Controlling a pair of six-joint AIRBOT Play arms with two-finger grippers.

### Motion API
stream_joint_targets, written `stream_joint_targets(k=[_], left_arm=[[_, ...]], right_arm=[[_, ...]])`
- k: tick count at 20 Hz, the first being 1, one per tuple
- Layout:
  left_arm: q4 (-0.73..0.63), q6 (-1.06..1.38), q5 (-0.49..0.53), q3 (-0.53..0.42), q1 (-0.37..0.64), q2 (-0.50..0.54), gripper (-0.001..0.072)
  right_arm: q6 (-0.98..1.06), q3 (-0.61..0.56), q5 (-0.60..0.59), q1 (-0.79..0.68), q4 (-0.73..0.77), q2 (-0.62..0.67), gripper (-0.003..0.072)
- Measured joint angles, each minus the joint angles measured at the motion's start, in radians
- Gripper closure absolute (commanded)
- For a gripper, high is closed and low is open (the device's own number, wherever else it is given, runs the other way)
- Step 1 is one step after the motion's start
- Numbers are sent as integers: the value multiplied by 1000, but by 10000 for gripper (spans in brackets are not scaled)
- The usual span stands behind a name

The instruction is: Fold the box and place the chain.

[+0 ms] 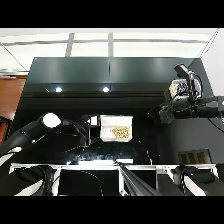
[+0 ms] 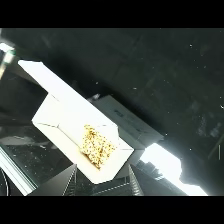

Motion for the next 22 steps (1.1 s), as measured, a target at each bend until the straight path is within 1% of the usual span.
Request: stream_joint_targets(k=[4, 10, 11, 12, 13, 14, 16, 17, 18, 20, 22], left_arm=[[-19, 64, 3, 22, -4, -70, -1], [-72, 103, 8, 30, -10, -117, 4], [-80, 113, 7, 30, -14, -121, 28], [-84, 121, 7, 30, -18, -124, 87], [-90, 126, 7, 30, -21, -126, 183], [-94, 132, 6, 30, -24, -128, 249], [-99, 137, 7, 30, -27, -130, 248], [-101, 140, 7, 30, -28, -130, 248], [-102, 141, 7, 30, -29, -131, 247], [-103, 143, 7, 30, -29, -131, 247], [-104, 143, 8, 30, -30, -131, 247]], right_arm=[[0, 0, 0, 0, -1, 0, 302], [0, 0, 0, 0, -2, 0, 302], [0, -2, -2, 0, -1, 0, 302], [0, -5, -5, 0, -2, 0, 301], [0, -11, -12, 0, -3, 0, 302], [0, -19, -20, 0, -6, 0, 301], [0, -50, -61, 4, -14, 0, 291], [1, -74, -103, 14, -19, -1, 62], [6, -94, -148, 29, -20, -6, 27], [37, -110, -238, 58, -18, -48, 27], [53, -90, -298, 86, -2, -129, 27]])
